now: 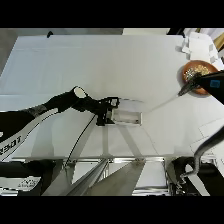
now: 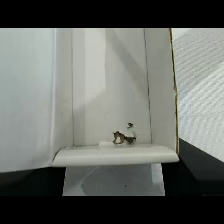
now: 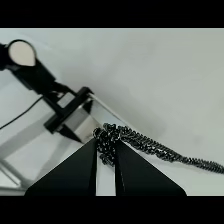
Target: Fold the box and place the chain.
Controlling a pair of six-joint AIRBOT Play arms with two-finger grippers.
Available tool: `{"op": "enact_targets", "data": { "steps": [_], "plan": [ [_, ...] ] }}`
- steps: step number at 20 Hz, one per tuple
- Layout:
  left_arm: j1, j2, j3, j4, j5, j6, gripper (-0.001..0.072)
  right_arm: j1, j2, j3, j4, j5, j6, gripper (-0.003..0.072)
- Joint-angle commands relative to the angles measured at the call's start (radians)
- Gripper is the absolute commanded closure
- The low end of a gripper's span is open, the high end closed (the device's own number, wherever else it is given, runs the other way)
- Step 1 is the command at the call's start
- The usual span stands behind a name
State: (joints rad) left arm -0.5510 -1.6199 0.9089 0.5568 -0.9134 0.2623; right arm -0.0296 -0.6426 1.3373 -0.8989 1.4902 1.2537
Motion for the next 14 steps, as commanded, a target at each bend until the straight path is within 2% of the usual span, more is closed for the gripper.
{"op": "enact_targets", "data": {
  "steps": [1, 9, 14],
  "plan": [
    [0.001, 0.001, 0.000, 0.000, 0.000, 0.000, 0.0318, 0.103, 0.002, -0.017, 0.019, -0.051, 0.023, 0.0676],
    [0.001, 0.001, 0.000, 0.000, 0.000, 0.000, 0.0318, 0.315, -0.013, -0.241, 0.016, -0.302, 0.021, 0.0676],
    [0.001, 0.001, 0.000, 0.000, 0.000, 0.000, 0.0318, 0.441, -0.089, -0.354, -0.016, -0.424, 0.021, 0.0676]
  ]
}}
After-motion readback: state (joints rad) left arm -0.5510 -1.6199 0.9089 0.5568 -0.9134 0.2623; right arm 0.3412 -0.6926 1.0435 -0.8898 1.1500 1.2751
